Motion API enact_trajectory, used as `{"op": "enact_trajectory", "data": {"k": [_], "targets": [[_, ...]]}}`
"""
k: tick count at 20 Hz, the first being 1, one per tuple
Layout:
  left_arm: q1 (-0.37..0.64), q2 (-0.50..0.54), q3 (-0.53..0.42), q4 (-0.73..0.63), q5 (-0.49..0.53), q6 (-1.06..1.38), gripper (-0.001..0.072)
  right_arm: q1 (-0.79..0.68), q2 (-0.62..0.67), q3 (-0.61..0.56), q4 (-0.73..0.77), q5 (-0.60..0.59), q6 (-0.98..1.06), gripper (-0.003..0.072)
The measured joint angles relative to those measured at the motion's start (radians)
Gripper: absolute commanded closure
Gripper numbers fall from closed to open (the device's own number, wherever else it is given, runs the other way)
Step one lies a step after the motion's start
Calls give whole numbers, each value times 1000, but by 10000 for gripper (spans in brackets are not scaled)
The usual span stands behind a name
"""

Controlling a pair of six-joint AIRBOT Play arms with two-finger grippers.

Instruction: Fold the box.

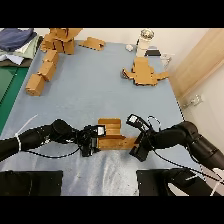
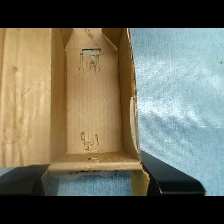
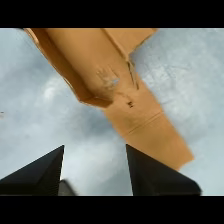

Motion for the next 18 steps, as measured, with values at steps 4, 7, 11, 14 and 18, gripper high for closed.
{"op": "enact_trajectory", "data": {"k": [4,7,11,14,18], "targets": [[0,0,0,0,0,0,349,21,-53,-43,-23,216,-164,100],[0,0,0,0,0,0,349,41,-108,-52,29,316,-299,210],[0,0,0,0,0,0,349,98,-135,-57,94,372,-448,595],[0,0,0,1,0,0,349,129,-142,-57,115,406,-498,576],[0,0,0,1,0,2,349,147,-164,-57,134,439,-526,121]]}}
